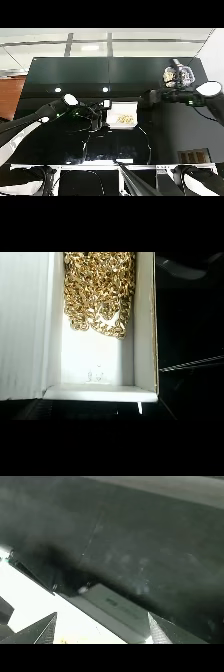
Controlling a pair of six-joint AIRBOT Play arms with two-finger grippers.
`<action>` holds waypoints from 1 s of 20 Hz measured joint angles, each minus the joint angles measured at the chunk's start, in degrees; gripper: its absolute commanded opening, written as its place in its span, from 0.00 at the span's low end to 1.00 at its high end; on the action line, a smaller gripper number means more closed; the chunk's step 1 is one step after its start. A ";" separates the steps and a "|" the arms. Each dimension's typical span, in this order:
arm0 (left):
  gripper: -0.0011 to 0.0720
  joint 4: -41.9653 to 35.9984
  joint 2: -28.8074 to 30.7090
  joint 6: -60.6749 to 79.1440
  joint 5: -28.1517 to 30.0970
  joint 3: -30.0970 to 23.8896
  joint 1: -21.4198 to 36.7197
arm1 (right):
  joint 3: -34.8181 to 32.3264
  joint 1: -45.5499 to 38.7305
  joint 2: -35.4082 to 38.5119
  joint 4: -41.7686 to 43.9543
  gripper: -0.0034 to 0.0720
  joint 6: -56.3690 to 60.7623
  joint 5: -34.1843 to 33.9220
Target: Fold the box and place the chain.
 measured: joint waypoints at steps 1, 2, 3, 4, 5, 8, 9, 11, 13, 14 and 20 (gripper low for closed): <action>0.77 0.00 0.00 -0.20 0.17 0.00 0.00 | 0.09 1.36 -1.31 -0.04 0.89 -0.79 -1.36; 0.77 0.00 0.00 -0.28 0.42 0.00 0.00 | 0.17 2.71 -2.27 -0.61 0.89 -1.44 -2.71; 0.77 -0.02 0.00 -0.42 0.63 0.00 0.00 | 0.20 3.80 -2.95 -1.33 0.89 -1.97 -3.45; 0.77 0.00 0.00 -0.50 0.68 0.00 0.00 | 0.22 4.81 -3.50 -2.23 0.89 -2.78 -3.69; 0.77 0.00 0.00 -0.59 0.74 0.00 0.00 | 0.24 5.73 -3.85 -2.69 0.89 -4.13 -3.50; 0.77 0.02 0.00 -0.61 0.83 0.00 0.00 | 0.24 8.11 -4.44 -3.74 0.89 -12.70 0.11; 0.77 0.02 0.00 -0.61 0.85 0.00 0.00 | 0.26 8.76 -4.52 -3.98 0.89 -16.20 1.18; 0.77 0.02 0.00 -0.63 0.87 0.00 0.00 | 0.52 9.53 -4.55 -4.33 0.89 -21.09 2.47; 0.77 0.04 0.00 -0.68 0.92 0.00 -0.02 | 1.16 9.94 -4.48 -4.44 0.89 -23.98 3.72; 0.77 0.04 0.00 -0.72 0.92 0.00 -0.02 | 1.42 10.16 -4.37 -4.44 0.89 -25.20 4.55; 0.77 0.04 0.00 -0.76 0.94 0.00 -0.02 | 1.99 13.53 -4.37 -9.03 0.89 -32.63 7.54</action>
